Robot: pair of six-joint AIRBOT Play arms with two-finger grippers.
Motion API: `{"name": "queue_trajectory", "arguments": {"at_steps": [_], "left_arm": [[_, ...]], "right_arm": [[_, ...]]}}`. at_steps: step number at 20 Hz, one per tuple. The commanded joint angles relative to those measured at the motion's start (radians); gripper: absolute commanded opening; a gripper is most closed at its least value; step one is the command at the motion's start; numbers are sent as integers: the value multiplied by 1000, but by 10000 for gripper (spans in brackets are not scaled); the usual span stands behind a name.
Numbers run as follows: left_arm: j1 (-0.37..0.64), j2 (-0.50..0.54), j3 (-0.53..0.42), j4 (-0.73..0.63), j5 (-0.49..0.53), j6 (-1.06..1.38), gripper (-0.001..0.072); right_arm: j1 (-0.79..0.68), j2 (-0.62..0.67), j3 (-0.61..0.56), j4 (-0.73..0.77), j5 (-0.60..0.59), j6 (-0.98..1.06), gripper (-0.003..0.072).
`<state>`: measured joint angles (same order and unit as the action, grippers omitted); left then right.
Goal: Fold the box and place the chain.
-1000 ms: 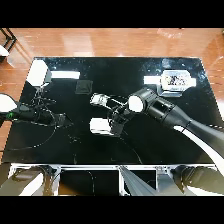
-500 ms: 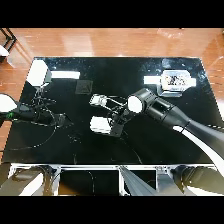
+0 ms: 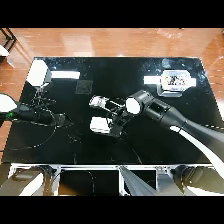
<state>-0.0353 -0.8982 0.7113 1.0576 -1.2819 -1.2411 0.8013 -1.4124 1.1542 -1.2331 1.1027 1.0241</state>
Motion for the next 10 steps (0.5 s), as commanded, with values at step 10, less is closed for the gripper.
{"name": "queue_trajectory", "arguments": {"at_steps": [10], "left_arm": [[1, -1, 0, 0, 0, 0, 625]], "right_arm": [[1, -34, -1, 6, -31, 16, 270]]}}
